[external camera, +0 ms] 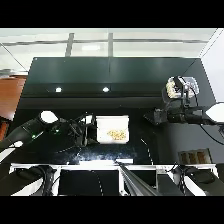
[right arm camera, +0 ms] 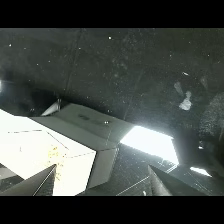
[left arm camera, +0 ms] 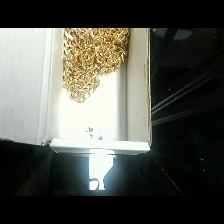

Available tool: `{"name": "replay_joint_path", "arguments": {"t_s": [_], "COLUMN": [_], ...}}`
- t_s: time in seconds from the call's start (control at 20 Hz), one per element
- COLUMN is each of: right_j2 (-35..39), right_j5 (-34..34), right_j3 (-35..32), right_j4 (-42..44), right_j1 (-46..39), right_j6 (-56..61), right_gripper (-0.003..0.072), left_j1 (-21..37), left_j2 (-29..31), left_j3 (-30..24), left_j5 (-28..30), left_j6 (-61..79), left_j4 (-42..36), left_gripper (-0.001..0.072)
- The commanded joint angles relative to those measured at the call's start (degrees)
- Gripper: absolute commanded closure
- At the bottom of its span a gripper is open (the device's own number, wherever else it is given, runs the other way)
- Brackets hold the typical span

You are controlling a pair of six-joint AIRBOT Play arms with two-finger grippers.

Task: Fold the box and place the chain.

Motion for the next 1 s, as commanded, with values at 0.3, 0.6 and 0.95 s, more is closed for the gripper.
{"name": "replay_joint_path", "arguments": {"t_s": [0.3,0.6,0.95], "right_j2": [0.02,0.02,0.02], "right_j5": [-0.13,-0.22,-1.36], "right_j3": [-0.02,-0.02,-0.02], "right_j4": [0.02,0.02,0.02], "right_j1": [0.02,0.02,0.02], "right_j6": [0.02,0.02,0.02], "right_gripper": [-0.0021,-0.0021,-0.0021], "left_j1": [-0.02,-0.24,-0.26], "left_j2": [-2.14,-3.17,-3.17], "left_j3": [0.0,0.22,0.22], "left_j5": [-0.24,-0.33,-0.2], "left_j6": [3.34,3.26,3.26], "left_j4": [-2.8,-2.82,-2.8], "left_gripper": [0.0003,0.0003,0.0004]}}
